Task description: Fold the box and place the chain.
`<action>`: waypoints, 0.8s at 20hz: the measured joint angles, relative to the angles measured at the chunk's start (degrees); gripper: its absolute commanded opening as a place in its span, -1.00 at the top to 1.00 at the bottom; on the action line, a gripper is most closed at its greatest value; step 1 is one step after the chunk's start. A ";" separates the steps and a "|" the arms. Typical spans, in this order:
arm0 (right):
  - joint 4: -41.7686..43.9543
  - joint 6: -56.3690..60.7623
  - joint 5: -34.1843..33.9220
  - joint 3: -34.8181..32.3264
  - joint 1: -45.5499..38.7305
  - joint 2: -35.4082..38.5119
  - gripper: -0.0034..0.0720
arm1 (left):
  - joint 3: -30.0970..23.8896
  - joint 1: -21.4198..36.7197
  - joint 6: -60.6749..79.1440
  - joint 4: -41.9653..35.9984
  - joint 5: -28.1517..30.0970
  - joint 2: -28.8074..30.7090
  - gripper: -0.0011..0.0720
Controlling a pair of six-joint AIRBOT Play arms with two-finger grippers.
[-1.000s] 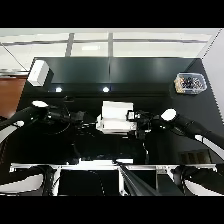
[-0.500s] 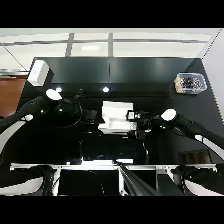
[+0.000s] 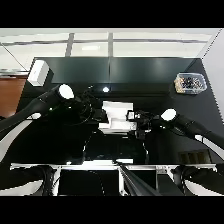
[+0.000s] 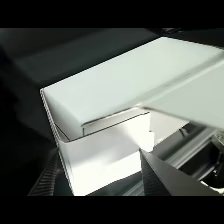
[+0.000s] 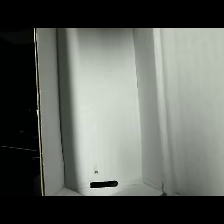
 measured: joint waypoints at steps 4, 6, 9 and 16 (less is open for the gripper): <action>0.00 0.00 -0.24 0.00 0.00 0.00 -0.21 | 2.10 -2.78 -6.38 5.42 0.11 0.00 -0.57; 0.00 0.00 -0.31 0.02 0.00 -0.02 -0.21 | 2.97 -4.04 -9.16 7.74 0.37 0.00 -0.58; 0.02 0.00 -0.39 0.00 0.00 0.00 -0.21 | 3.80 -5.60 -12.00 10.01 1.55 0.00 -0.57; 0.02 0.00 -0.44 0.00 0.00 0.00 -0.21 | 4.26 -7.69 -14.86 12.39 3.08 -0.11 -0.53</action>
